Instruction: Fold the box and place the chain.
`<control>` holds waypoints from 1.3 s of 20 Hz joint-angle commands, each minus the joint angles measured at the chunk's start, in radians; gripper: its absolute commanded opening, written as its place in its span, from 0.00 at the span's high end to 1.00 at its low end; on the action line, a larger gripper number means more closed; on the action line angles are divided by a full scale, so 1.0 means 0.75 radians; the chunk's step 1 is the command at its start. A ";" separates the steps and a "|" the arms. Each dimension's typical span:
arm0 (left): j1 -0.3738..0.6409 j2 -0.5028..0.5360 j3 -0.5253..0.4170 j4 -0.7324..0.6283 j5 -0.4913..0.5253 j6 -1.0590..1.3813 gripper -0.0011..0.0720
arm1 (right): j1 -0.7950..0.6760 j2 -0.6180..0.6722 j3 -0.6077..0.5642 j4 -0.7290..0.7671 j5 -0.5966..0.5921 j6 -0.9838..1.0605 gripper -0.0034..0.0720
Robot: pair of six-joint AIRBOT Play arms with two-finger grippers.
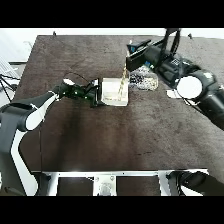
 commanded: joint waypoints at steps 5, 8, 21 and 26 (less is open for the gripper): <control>0.001 0.001 0.001 0.001 -0.002 -0.001 0.37 | 0.012 -0.332 -0.063 0.057 -0.013 0.086 0.95; 0.001 0.001 0.001 0.001 -0.005 0.000 0.37 | 0.020 -0.458 -0.118 0.128 -0.012 0.085 0.95; 0.001 0.001 0.001 0.001 -0.004 0.000 0.37 | -0.140 -0.152 -0.120 -0.006 -0.110 -0.211 0.46; 0.001 0.001 0.001 0.001 -0.006 0.000 0.37 | -0.338 -0.179 0.025 0.039 0.071 -0.428 0.68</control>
